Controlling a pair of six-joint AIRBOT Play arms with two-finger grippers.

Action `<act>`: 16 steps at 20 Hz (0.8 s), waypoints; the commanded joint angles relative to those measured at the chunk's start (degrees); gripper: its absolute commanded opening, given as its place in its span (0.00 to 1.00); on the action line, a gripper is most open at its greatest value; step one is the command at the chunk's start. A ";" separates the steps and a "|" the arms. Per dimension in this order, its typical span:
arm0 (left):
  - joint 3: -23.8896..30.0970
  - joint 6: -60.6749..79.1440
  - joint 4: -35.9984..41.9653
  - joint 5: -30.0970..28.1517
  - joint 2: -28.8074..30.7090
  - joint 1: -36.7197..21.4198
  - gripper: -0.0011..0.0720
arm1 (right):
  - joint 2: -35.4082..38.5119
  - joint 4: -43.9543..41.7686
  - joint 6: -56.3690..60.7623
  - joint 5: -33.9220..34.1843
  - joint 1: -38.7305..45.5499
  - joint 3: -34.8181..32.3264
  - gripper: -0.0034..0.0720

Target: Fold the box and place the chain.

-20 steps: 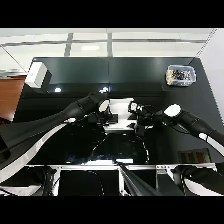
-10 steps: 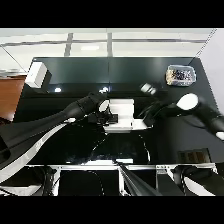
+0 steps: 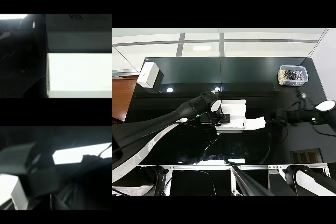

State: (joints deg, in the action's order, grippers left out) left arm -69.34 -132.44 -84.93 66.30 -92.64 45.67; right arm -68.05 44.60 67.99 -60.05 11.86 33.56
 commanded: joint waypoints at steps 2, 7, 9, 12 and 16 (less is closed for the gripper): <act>0.02 0.02 -0.04 0.04 0.00 -0.02 0.06 | -6.64 -11.15 -5.38 -1.97 -10.47 -1.03 0.07; 0.02 0.02 -0.04 0.09 0.00 -0.04 0.06 | -6.69 -9.07 -5.44 -5.38 -15.43 7.74 0.11; 0.02 0.02 -0.04 0.13 0.00 -0.04 0.06 | -6.69 -8.81 -5.42 -9.60 -15.45 11.21 0.67; 0.02 0.02 -0.04 0.13 0.00 -0.04 0.06 | -6.69 -9.03 -4.59 -13.16 -16.31 13.33 0.68; 0.02 0.02 -0.02 0.13 0.00 -0.02 0.06 | -6.69 -8.74 -2.01 -10.62 -20.63 13.40 0.67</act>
State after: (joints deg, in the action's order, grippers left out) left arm -69.34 -132.44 -84.93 66.46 -92.64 45.67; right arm -74.72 35.77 64.16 -71.16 -6.31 46.17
